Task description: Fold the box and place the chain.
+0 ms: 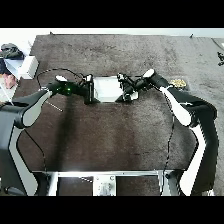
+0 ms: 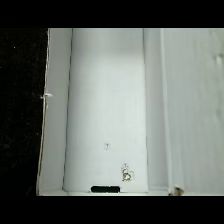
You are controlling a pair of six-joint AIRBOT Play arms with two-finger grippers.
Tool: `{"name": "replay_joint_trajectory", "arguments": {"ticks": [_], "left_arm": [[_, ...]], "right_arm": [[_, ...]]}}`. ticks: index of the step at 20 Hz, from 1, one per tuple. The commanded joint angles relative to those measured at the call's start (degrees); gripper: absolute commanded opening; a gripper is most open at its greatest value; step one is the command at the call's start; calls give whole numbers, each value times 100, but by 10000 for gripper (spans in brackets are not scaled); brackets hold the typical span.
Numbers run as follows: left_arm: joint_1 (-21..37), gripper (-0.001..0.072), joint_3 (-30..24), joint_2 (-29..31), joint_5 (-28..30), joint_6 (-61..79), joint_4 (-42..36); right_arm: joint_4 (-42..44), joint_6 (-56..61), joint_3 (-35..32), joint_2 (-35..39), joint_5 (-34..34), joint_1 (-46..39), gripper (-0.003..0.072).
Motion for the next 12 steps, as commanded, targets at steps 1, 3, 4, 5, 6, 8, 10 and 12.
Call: {"name": "replay_joint_trajectory", "arguments": {"ticks": [1, 3, 4, 5, 6, 8, 10, 12], "left_arm": [[7, 700, -2, -4, 48, -59, 0], [7, 700, -2, -4, 50, -92, 0], [7, 700, -9, -7, 114, -214, 2], [7, 700, -44, -7, 173, -195, 11], [7, 700, -55, -7, 170, -127, 11], [7, 701, -52, -2, 98, 0, -35], [7, 700, -55, -2, 109, 7, 17], [7, 614, -55, -2, 114, 9, 28]], "right_arm": [[0, -4, 0, -2, 0, 2, 378], [0, -4, 0, -2, 0, 2, 378], [0, -4, 0, -2, 0, 2, 378], [0, -4, 0, -2, -2, 2, 378], [0, -4, 0, -2, 0, 2, 378], [0, -4, 0, -2, 0, 2, 378], [0, -4, 0, -2, 0, 2, 378], [0, -4, 0, -2, -2, 2, 378]]}}
